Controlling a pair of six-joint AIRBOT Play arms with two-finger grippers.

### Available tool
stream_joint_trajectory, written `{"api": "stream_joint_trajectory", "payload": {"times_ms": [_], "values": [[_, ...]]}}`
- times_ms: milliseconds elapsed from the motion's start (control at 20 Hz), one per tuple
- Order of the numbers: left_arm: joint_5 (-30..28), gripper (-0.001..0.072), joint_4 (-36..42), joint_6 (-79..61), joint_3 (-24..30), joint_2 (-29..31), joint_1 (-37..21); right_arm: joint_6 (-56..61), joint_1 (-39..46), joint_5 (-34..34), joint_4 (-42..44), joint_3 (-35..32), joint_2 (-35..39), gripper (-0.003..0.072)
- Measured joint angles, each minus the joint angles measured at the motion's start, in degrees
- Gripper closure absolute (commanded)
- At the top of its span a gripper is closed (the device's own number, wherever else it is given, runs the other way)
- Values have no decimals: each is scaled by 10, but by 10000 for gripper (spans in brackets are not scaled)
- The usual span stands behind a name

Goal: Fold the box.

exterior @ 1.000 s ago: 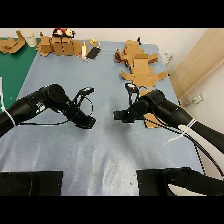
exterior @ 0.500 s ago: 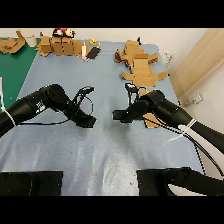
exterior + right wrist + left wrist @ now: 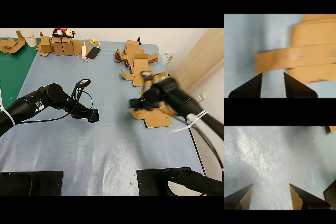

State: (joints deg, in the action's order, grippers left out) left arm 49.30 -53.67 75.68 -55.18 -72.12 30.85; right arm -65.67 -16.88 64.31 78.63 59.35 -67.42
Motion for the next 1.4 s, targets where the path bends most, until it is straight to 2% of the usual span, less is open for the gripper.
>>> {"api": "stream_joint_trajectory", "payload": {"times_ms": [50, 100, 300, 400, 550, 800, 1050, 1150, 1300, 1350, 1400], "values": [[-1, 15, -1, 1, 0, 0, -3, -17, 51, 17, -19, 10, -1, 273], [-2, 15, 0, 2, 0, 0, -4, -43, 105, 27, -25, 17, -3, 223], [-4, 15, -1, 4, 0, 0, -8, -186, 299, 19, 10, 31, -31, 224], [-3, 15, -1, 6, 0, 0, -9, -245, 373, 2, 29, 35, -54, 224], [-3, 15, -1, 16, 0, 0, -9, -325, 440, -19, 62, 47, -94, 224], [-2, 15, -1, 34, 0, 0, -9, -436, 474, -37, 122, 73, -163, 225], [-2, 15, -1, 45, 0, 0, -9, -522, 479, -36, 202, 86, -190, 245], [-2, 15, -1, 47, 0, 0, -9, -548, 476, -32, 214, 87, -194, 344], [-2, 15, -1, 49, 0, 0, -9, -583, 461, -23, 225, 88, -201, 360], [-2, 15, -1, 49, 0, 0, -9, -592, 455, -20, 227, 88, -204, 468], [-2, 15, -1, 49, 0, 0, -9, -600, 446, -14, 228, 88, -207, 529]]}}
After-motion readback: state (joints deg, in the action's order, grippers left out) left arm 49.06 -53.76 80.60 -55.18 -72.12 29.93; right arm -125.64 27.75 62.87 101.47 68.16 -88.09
